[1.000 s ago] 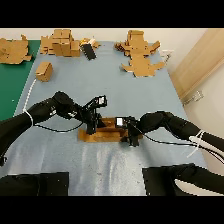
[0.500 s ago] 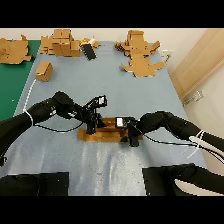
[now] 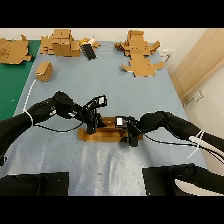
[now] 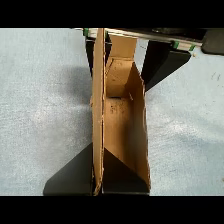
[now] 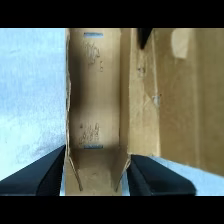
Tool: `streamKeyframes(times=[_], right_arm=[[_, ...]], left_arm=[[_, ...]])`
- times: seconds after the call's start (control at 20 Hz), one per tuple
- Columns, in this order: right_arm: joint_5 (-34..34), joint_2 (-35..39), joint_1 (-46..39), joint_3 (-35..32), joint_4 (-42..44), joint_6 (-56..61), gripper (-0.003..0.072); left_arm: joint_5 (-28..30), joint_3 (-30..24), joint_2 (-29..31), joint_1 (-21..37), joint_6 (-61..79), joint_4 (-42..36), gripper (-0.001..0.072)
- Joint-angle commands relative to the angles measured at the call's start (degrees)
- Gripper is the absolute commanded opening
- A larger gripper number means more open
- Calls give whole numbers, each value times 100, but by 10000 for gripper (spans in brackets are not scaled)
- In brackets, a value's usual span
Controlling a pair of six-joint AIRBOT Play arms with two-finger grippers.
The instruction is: Fold the box.
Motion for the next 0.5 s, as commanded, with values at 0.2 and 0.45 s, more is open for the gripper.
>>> streamKeyframes(times=[0.2, 0.45], right_arm=[[101, 2, 4, 7, 111, 407, 575], [111, -122, 120, 2, 109, 306, 574]], left_arm=[[-4, 2, 0, 0, 0, 0, 11], [-2, 2, 0, 0, 0, 0, 11]])
